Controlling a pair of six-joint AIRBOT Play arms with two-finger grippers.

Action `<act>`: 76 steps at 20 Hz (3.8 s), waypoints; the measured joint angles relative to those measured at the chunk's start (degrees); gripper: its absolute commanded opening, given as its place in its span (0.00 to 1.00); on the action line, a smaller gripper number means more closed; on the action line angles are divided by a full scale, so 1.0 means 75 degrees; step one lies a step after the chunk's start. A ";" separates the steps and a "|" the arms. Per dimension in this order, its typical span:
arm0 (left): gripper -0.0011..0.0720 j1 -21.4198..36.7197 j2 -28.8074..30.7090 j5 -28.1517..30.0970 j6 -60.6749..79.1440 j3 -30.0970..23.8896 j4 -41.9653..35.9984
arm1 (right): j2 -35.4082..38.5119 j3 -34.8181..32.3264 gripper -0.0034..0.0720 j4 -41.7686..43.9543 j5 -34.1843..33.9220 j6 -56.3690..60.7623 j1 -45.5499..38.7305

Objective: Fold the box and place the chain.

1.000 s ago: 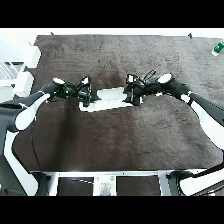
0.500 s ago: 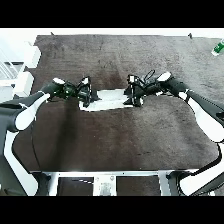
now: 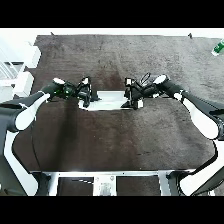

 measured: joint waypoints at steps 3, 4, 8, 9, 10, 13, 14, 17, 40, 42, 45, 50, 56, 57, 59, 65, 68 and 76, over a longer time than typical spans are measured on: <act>0.05 0.0000 0.0000 0.0003 0.0000 0.0000 -0.0003 | -0.0076 0.0003 0.85 0.0015 -0.0003 -0.0058 0.0003; 0.05 0.0000 0.0000 0.0015 0.0000 0.0000 -0.0006 | -0.0099 0.0000 0.85 -0.0035 -0.0020 -0.0099 0.0012; 0.05 0.0000 0.0000 0.0017 -0.0003 0.0000 -0.0009 | -0.0146 0.0003 0.85 -0.0029 -0.0082 -0.0245 0.0012; 0.05 -0.0003 0.0000 0.0017 -0.0003 0.0000 -0.0009 | -0.0166 0.0006 0.85 -0.0026 -0.0099 -0.0268 0.0012; 0.05 0.0000 0.0000 0.0017 -0.0003 0.0000 -0.0009 | -0.0181 0.0012 0.85 -0.0023 -0.0114 -0.0283 0.0012; 0.05 0.0000 0.0000 0.0017 -0.0003 0.0000 -0.0009 | -0.0227 0.0023 0.85 -0.0020 -0.0152 -0.0353 0.0038; 0.05 0.0000 0.0000 0.0017 -0.0003 0.0000 -0.0009 | -0.0242 0.0029 0.85 -0.0023 -0.0160 -0.0388 0.0064; 0.05 0.0000 0.0000 0.0017 -0.0003 0.0000 -0.0009 | -0.0277 0.0041 0.85 -0.0026 -0.0195 -0.0469 0.0122; 0.05 0.0012 0.0000 0.0017 -0.0006 0.0000 -0.0006 | -0.0729 0.0131 0.85 0.0930 0.0064 -0.0941 -0.0023; 0.05 0.0012 0.0000 0.0017 -0.0003 0.0000 -0.0009 | -0.0734 0.0131 0.85 0.0965 0.0073 -0.1081 -0.0020; 0.05 0.0012 0.0000 0.0017 -0.0006 0.0000 -0.0009 | -0.0737 0.0146 0.85 0.1008 0.0096 -0.1253 -0.0020; 0.05 0.0009 0.0000 0.0012 -0.0006 0.0000 -0.0006 | -0.0737 0.0163 0.79 0.1037 0.0108 -0.1425 -0.0023; 0.05 0.0009 0.0000 0.0012 -0.0006 0.0000 -0.0006 | -0.0737 0.0166 0.79 0.1046 0.0108 -0.1469 -0.0029; 0.05 0.0009 0.0000 0.0012 -0.0003 0.0000 -0.0009 | -0.0737 0.0166 0.79 0.1046 0.0111 -0.1469 -0.0029; 0.05 0.0009 0.0000 0.0012 -0.0006 0.0000 -0.0006 | -0.0737 0.0166 0.79 0.1049 0.0111 -0.1469 -0.0032; 0.05 0.0009 0.0000 0.0015 -0.0006 0.0000 -0.0009 | -0.0737 0.0166 0.79 0.1052 0.0114 -0.1469 -0.0038; 0.05 0.0009 0.0000 0.0015 -0.0006 0.0000 -0.0009 | -0.0737 0.0166 0.79 0.1052 0.0114 -0.1469 -0.0038; 0.05 0.0009 0.0000 0.0015 -0.0006 0.0000 -0.0012 | -0.0737 0.0166 0.79 0.1052 0.0111 -0.1466 -0.0038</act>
